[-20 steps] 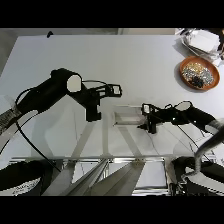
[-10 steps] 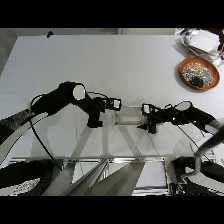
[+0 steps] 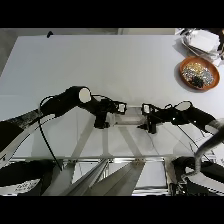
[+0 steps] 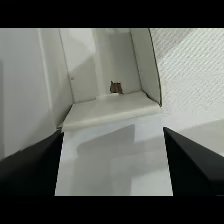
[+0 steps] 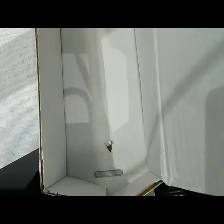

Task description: Fold the box and place the chain.

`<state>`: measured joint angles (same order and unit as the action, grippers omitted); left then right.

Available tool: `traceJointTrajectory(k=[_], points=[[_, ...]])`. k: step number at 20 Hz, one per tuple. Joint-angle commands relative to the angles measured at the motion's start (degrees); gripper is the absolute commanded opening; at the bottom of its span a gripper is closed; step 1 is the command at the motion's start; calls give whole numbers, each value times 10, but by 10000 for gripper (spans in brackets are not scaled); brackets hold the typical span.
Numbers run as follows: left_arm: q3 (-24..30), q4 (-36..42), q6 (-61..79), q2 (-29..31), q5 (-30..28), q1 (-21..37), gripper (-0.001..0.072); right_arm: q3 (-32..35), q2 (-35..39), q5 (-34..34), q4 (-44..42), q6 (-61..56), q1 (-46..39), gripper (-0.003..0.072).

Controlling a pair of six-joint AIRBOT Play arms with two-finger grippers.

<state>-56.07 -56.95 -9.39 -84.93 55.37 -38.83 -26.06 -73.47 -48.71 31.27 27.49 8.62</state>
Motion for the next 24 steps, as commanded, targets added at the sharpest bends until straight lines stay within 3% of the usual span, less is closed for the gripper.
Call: traceJointTrajectory(k=[1, 5, 15, 24], points=[[0, 11, 3, -19, 5, -8, 692, 0, 0, 0, 0, 0, 0, 321], [9, 23, 2, -21, 7, -3, 693, 0, 0, 0, 0, 0, 0, 321], [51, 190, 95, -21, -33, 14, 693, 0, 0, 0, 0, 0, 0, 321], [62, 188, 96, -20, -46, 39, 693, 0, 0, 0, 0, 0, 0, 321]])
